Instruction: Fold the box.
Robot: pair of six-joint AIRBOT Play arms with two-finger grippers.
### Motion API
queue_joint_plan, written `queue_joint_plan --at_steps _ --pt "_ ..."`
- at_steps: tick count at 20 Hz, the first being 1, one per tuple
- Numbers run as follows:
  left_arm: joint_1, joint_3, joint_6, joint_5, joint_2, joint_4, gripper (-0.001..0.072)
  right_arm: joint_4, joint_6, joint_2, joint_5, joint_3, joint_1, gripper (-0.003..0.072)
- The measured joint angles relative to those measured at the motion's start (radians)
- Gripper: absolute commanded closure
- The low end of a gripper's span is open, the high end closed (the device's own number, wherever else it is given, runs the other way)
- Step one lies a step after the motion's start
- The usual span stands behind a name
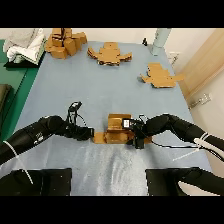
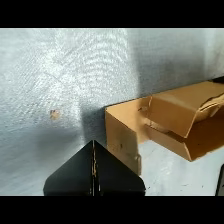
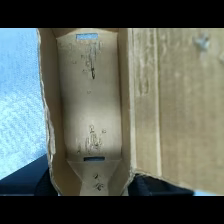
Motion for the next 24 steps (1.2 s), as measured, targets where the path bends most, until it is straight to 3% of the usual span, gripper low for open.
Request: queue_joint_plan --at_steps 10,24 --pt "-0.095 0.0 -0.013 0.06 -0.047 -0.042 0.0701 0.0 0.0 0.0 0.0 0.0 0.0 0.0224" --pt "-0.046 0.017 -0.045 -0.02 -0.031 0.019 0.0701 0.0 0.0 0.0 0.0 0.0 0.0 0.0224"
